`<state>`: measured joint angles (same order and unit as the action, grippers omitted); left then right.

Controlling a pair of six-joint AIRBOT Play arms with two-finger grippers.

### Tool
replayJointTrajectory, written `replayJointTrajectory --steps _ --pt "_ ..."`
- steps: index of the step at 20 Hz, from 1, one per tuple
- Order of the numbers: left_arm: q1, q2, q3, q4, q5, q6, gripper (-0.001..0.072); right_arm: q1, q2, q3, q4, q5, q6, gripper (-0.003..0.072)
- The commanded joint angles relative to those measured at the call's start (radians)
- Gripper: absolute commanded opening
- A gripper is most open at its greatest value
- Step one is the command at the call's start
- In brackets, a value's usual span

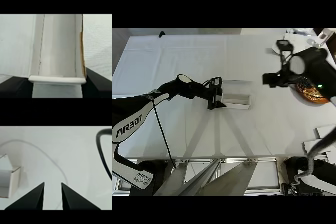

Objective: Fold the box and place the chain.

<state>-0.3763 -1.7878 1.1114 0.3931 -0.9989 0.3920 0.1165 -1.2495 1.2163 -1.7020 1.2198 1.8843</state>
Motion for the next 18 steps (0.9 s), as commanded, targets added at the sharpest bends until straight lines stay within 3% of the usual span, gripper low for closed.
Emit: replayJointTrajectory --steps 1,6,10,11,13,18 --pt "0.000 0.000 0.001 0.000 0.000 0.000 0.0316 -0.190 0.048 0.001 -0.029 0.038 -0.214 0.0346" --pt "0.000 0.000 0.001 0.000 0.000 0.000 0.0316 -0.534 0.018 0.001 0.007 -0.060 -0.270 0.0347" --pt "0.000 0.000 0.001 0.000 0.000 0.000 0.0316 -0.735 -0.084 0.001 0.033 -0.059 -0.343 0.0347" --pt "0.000 0.000 0.001 0.000 0.000 0.000 0.0316 -0.758 -0.116 0.001 0.034 -0.063 -0.372 0.0353" --pt "0.000 0.000 0.001 0.000 0.000 0.000 0.0316 -0.773 -0.187 0.001 0.030 -0.093 -0.404 0.0459" --pt "0.000 0.000 0.001 0.000 0.000 0.000 0.0316 -0.766 -0.331 0.002 0.000 -0.192 -0.420 0.0467"
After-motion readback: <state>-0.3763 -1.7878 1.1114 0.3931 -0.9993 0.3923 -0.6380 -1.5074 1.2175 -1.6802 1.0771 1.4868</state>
